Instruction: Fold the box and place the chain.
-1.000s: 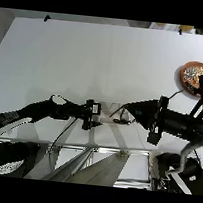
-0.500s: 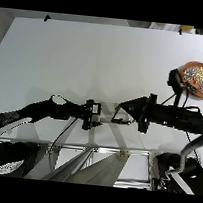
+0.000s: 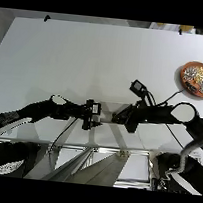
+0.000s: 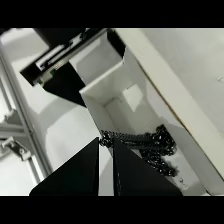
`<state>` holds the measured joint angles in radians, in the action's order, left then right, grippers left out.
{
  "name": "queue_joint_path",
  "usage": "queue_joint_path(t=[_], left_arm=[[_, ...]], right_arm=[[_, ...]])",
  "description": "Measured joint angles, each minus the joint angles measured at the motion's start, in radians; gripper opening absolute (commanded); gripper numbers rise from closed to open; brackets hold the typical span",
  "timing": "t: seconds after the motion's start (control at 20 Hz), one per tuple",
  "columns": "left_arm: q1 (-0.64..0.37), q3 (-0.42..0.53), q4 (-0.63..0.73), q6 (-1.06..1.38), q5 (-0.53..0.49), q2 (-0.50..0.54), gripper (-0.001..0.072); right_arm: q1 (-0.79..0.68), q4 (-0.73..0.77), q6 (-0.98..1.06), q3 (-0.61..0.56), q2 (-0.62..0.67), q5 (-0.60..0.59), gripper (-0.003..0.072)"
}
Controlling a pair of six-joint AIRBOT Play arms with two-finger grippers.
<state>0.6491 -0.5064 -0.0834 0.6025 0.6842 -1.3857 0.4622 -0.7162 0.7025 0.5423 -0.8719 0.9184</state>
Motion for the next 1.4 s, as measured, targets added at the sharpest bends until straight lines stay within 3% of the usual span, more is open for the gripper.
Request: queue_joint_path(t=[0.15, 0.2, 0.3, 0.5, 0.6, 0.65, 0.7, 1.05, 1.4], left_arm=[[0.0, 0.0, 0.0, 0.0, 0.0, 0.0, 0.0272], [0.0, 0.0, 0.0, 0.0, 0.0, 0.0, 0.0272], [0.0, 0.0, 0.0, 0.0, 0.0, 0.0, 0.0272], [0.0, 0.0, 0.0, 0.0, 0.0, 0.0, 0.0272], [0.0, 0.0, 0.0, 0.0, 0.0, 0.0, 0.0272], [0.0, 0.0, 0.0, 0.0, 0.0, 0.0, 0.0272], [0.0, 0.0, 0.0, 0.0, 0.0, 0.0, 0.0272], [0.0, 0.0, 0.0, 0.0, 0.0, 0.0, 0.0272], [0.0, 0.0, 0.0, 0.0, 0.0, 0.0, 0.0272]], right_arm=[[0.053, -0.026, 0.014, 0.0, -0.035, -0.057, 0.0026], [0.062, -0.032, 0.025, 0.0, -0.042, -0.072, 0.0112], [0.074, -0.05, 0.061, 0.0, -0.054, -0.095, 0.0203], [0.082, -0.145, 0.147, 0.035, -0.062, -0.071, 0.0191], [0.072, -0.203, 0.203, 0.087, -0.064, -0.021, 0.0115], [0.058, -0.233, 0.24, 0.119, -0.064, 0.008, 0.0026], [0.04, -0.259, 0.273, 0.148, -0.064, 0.042, 0.0015], [-0.131, -0.415, 0.48, 0.237, -0.061, 0.236, 0.0015], [-0.183, -0.59, 0.682, 0.18, -0.083, 0.211, 0.0016]])
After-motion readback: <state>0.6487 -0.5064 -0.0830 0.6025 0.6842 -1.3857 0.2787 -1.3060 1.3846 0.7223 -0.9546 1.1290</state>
